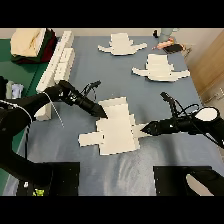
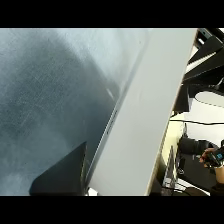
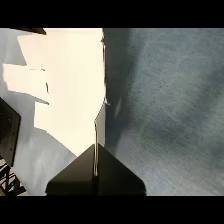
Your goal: Fold the box.
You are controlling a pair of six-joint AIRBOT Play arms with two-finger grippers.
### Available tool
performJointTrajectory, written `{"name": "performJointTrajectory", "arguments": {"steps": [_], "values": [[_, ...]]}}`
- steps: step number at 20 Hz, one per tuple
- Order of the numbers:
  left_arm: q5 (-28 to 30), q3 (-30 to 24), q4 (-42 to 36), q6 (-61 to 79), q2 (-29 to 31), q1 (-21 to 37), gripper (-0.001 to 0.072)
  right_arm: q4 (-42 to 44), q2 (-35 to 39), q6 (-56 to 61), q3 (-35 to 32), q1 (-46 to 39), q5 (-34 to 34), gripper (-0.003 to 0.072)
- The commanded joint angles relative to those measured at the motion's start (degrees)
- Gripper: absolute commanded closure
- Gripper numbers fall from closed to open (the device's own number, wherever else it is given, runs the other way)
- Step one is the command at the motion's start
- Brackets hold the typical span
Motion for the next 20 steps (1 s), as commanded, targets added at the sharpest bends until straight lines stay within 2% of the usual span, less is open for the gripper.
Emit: {"name": "performJointTrajectory", "arguments": {"steps": [1, 2, 6, 7, 8, 12, 13, 14, 20], "values": [[0.61, 0.04, -0.44, 0.46, -0.04, 0.00, 0.0310, 0.04, 0.00, 0.00, -0.02, -0.04, 0.00, 0.0685], [0.94, 0.04, -1.11, 0.44, -0.04, 0.02, 0.0177, 0.00, 0.00, 0.00, -0.02, -0.04, -0.02, 0.0686], [0.96, 0.11, -1.68, 1.84, -0.04, 0.02, 0.0200, -0.81, 0.00, 0.00, -0.02, -0.04, -0.02, 0.0686], [0.76, 0.11, -1.68, 2.54, -0.04, 0.02, 0.0391, -0.81, 0.00, 0.02, -0.02, -0.04, -0.02, 0.0686], [0.63, 0.20, -1.90, 3.72, -0.04, 0.00, 0.0500, -0.81, 0.00, 0.02, -0.02, -0.04, 0.00, 0.0686], [-0.96, 1.55, -3.41, 5.64, -0.04, 0.00, 0.0508, -1.36, 0.00, 0.28, -0.02, -0.04, -0.02, 0.0686], [-1.88, 1.77, -3.39, 6.47, -0.04, 0.00, 0.0624, -1.66, 0.00, 0.50, -0.02, -0.04, 0.00, 0.0686], [-2.40, 1.79, -3.48, 6.71, -0.04, 0.00, 0.0692, -1.84, 0.00, 0.50, -0.02, -0.02, 0.00, 0.0686], [-3.06, 1.77, -3.65, 6.88, -0.04, -1.62, 0.0691, -2.05, 0.00, 0.52, -0.02, -0.04, -0.33, 0.0681]]}}
